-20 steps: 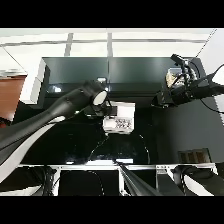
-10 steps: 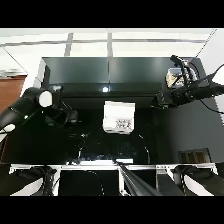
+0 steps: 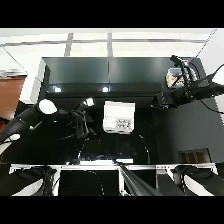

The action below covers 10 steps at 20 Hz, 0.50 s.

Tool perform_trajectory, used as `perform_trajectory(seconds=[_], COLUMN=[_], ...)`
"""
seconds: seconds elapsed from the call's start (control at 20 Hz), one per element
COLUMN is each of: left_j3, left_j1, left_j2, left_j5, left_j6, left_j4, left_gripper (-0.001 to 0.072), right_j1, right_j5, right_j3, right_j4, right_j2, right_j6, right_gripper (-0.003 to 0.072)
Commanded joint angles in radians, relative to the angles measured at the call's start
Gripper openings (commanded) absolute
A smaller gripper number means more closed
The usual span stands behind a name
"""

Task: Fold the box and place the chain.

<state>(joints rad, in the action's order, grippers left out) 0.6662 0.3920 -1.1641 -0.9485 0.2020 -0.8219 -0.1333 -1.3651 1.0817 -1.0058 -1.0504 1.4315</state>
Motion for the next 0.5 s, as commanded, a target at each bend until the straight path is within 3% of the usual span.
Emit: perform_trajectory(seconds=[0.0,0.1,0.2,0.45], left_j3=[0.0,0.018,0.032,0.061], left_j1=[0.046,0.015,-0.029,-0.035], left_j2=[-0.042,-0.104,-0.163,-0.236], left_j5=[0.129,0.129,0.12,0.092], left_j6=[-0.297,-0.374,-0.417,-0.469], left_j4=[-0.024,0.045,0.217,0.22], left_gripper=[0.0717,0.0717,0.0717,0.0717], right_j1=[0.0,0.0,0.0,0.0], right_j5=[0.008,0.012,0.01,0.008], right_j3=[0.0,0.0,0.0,0.0], right_j4=[-0.001,0.0,0.003,0.002], right_j2=[0.0,0.0,0.0,0.0], right_j6=[0.0,0.0,0.0,0.0], right_gripper=[0.0372,0.0372,0.0372,0.0372])
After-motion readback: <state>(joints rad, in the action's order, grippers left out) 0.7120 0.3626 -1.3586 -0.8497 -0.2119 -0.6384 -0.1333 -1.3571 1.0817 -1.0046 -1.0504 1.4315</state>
